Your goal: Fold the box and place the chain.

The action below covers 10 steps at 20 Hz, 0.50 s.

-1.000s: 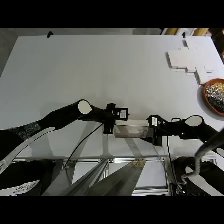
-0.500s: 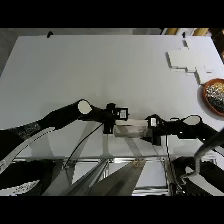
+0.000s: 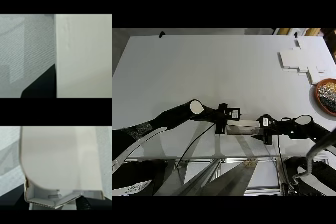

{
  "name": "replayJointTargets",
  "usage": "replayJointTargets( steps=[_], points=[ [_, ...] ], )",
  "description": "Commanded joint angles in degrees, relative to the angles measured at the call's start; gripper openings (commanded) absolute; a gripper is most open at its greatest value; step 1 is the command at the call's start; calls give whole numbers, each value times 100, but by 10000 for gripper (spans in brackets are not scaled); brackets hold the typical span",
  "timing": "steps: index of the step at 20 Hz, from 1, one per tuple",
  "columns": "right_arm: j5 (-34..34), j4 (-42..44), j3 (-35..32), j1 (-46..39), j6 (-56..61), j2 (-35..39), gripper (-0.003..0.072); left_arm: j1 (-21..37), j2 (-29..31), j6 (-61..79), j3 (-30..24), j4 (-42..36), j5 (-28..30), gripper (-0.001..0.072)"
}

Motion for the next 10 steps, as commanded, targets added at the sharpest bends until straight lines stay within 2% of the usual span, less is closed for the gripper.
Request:
replayJointTargets(
  steps=[1, 10],
  points=[
    [-61, -33, 2, -2, -7, -17, 271, -2, -2, 0, 0, 0, 9, 9],
    [-26, -264, 2, -2, -7, -11, 274, -2, -2, 0, 0, 0, 9, 9]
  ],
)
